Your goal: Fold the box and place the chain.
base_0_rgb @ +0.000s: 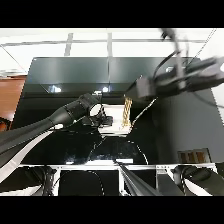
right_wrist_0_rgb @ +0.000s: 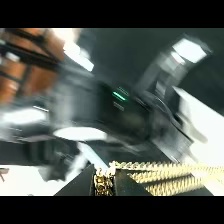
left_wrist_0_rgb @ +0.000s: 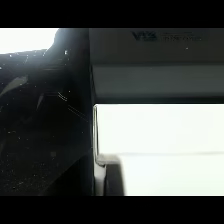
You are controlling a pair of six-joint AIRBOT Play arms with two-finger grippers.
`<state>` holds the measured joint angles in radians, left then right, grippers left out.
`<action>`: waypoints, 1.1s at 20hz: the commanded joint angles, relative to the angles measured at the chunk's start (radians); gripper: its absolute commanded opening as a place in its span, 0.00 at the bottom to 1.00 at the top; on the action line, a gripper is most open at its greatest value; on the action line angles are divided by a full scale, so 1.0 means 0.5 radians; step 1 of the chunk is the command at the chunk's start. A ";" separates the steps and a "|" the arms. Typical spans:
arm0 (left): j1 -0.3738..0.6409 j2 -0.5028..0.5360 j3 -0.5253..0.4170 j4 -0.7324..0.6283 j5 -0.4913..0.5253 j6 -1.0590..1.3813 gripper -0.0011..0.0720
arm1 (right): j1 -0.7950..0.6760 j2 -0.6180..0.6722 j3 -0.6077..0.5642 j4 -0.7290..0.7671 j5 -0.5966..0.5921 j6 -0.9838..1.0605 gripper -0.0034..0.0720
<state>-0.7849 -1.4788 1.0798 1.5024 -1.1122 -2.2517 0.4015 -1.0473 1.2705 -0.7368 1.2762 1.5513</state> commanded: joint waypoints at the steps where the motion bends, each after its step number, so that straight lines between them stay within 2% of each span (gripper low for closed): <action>1: 0.000 0.000 0.000 0.000 0.000 0.001 0.05 | 0.175 -0.002 -0.370 -0.369 -0.329 0.119 0.06; 4: 0.000 0.000 0.000 0.000 0.001 0.001 0.05 | 0.211 -0.021 -0.602 -0.376 -0.629 0.137 0.06; 6: 0.000 0.000 0.000 0.001 0.000 0.000 0.05 | 0.211 -0.031 -0.652 -0.376 -0.664 0.139 0.08; 8: 0.000 0.000 0.000 0.000 0.000 0.000 0.05 | 0.198 -0.030 -0.653 -0.375 -0.634 0.138 0.57; 11: 0.000 0.000 0.000 0.001 0.000 0.000 0.05 | 0.048 -0.018 -0.640 -0.380 -0.496 0.040 0.59; 14: 0.000 0.000 0.000 0.000 0.000 0.000 0.05 | -0.142 0.073 -0.680 -0.684 -0.378 -0.114 0.59; 16: 0.000 0.000 0.000 0.000 0.000 0.000 0.05 | -0.204 0.211 -0.847 -0.896 -0.514 -0.280 0.59; 17: 0.000 0.000 0.000 0.000 0.000 0.000 0.05 | -0.218 0.268 -0.968 -0.977 -0.607 -0.404 0.72; 18: 0.000 0.000 0.000 0.001 0.001 0.000 0.05 | -0.217 0.282 -1.079 -1.077 -0.692 -0.488 0.94; 19: 0.000 0.000 0.000 0.001 0.001 0.000 0.05 | -0.217 0.273 -1.174 -1.164 -0.794 -0.519 0.98; 22: 0.000 0.000 0.000 0.000 0.002 0.000 0.05 | -0.217 0.221 -1.413 -1.299 -1.337 -0.523 0.97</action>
<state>-0.7849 -1.4788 1.0798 1.5024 -1.1122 -2.2517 0.3019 -0.9329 0.6731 -1.2789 0.8394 1.3399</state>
